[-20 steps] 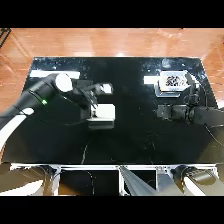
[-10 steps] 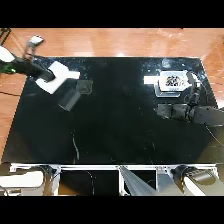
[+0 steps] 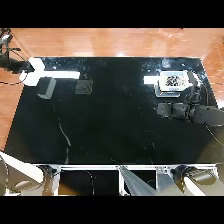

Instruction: Fold the box and place the chain.

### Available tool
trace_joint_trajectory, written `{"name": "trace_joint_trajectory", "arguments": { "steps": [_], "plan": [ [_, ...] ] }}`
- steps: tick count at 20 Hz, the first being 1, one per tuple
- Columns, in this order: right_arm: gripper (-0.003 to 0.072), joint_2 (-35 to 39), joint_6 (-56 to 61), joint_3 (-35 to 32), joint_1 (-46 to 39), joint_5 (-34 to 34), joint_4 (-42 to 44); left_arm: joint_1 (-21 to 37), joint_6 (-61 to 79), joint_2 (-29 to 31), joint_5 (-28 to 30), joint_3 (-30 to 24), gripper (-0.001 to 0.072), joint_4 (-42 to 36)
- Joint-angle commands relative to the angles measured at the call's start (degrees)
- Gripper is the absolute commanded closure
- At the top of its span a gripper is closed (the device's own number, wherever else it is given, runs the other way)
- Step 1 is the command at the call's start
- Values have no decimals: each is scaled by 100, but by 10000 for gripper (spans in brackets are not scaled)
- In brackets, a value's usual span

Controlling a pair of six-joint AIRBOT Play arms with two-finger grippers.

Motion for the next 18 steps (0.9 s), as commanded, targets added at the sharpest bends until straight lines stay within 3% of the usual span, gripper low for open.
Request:
{"name": "trace_joint_trajectory", "arguments": {
  "steps": [1, 2, 3, 4, 9, 12, 13, 14, 15, 16, 18],
  "plan": [
    [670, 0, 68, 2, 4, 9, 17, 94, -48, -411, -92, 212, 682, -26],
    [670, 0, 83, 2, 4, 2, 15, 96, -48, -439, -52, 212, 565, -33],
    [670, 0, 81, 2, 4, 2, 15, 83, -48, -437, 2, 214, 181, -31],
    [670, 0, 83, 2, 4, 2, 17, 66, -94, -428, 50, 271, 68, -7],
    [670, 0, 79, 2, 4, 17, 107, 59, -623, -240, -404, 920, 68, 131],
    [670, 2, 59, 42, -11, 120, 31, 7, -1502, 240, -645, 925, 96, -339],
    [670, 4, 72, 205, -72, -90, -273, -4, -1652, 424, -905, 925, 270, -662],
    [670, 15, 162, 503, -179, -581, -699, 0, -1648, 623, -1255, 925, 619, -951],
    [670, 42, 328, 846, -284, -1119, -1132, 2, -1635, 800, -1574, 922, 690, -1156],
    [670, 111, 444, 1228, -398, -1567, -1639, -4, -1683, 1010, -1971, 922, 691, -1259],
    [669, 378, 568, 1777, -588, -1834, -2385, -170, -1893, 1506, -2479, 710, 691, -1320]
  ]
}}
